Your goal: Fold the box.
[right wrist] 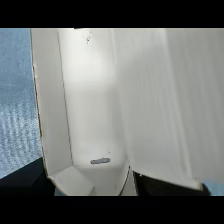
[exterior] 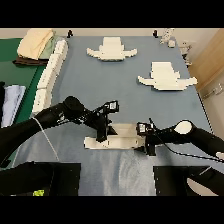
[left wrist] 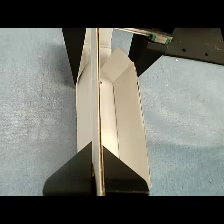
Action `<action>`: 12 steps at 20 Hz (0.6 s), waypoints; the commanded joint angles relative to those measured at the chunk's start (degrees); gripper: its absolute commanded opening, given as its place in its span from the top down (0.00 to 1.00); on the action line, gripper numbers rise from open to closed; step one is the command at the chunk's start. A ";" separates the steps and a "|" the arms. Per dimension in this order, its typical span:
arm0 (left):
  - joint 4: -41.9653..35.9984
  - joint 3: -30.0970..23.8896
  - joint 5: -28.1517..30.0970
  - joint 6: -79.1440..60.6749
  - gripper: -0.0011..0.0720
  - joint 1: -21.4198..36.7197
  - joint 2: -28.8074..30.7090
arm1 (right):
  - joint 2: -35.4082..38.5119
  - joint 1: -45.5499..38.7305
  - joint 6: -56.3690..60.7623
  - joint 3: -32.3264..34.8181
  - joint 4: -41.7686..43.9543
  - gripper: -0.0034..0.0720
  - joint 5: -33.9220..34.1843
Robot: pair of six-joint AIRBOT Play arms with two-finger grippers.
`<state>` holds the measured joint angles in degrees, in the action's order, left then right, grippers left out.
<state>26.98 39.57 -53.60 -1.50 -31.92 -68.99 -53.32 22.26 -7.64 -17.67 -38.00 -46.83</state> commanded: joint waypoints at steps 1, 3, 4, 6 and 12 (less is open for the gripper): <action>0.00 0.07 0.02 0.00 0.96 -0.02 -0.02 | -0.24 0.00 -2.05 0.79 1.81 0.09 0.85; 0.02 0.07 0.02 0.00 0.96 -0.02 -0.02 | -1.81 0.00 -2.54 0.79 2.01 0.09 0.85; 0.00 0.07 0.02 0.00 0.96 -0.02 -0.02 | -2.56 0.00 -2.62 0.74 2.34 0.10 0.81; 0.02 0.07 0.02 0.00 0.96 -0.02 -0.02 | -2.67 0.00 -2.93 0.39 2.43 0.31 -0.15; 0.00 0.07 0.02 -0.02 0.96 -0.02 -0.02 | -2.32 0.00 -2.91 0.37 1.99 0.31 -0.11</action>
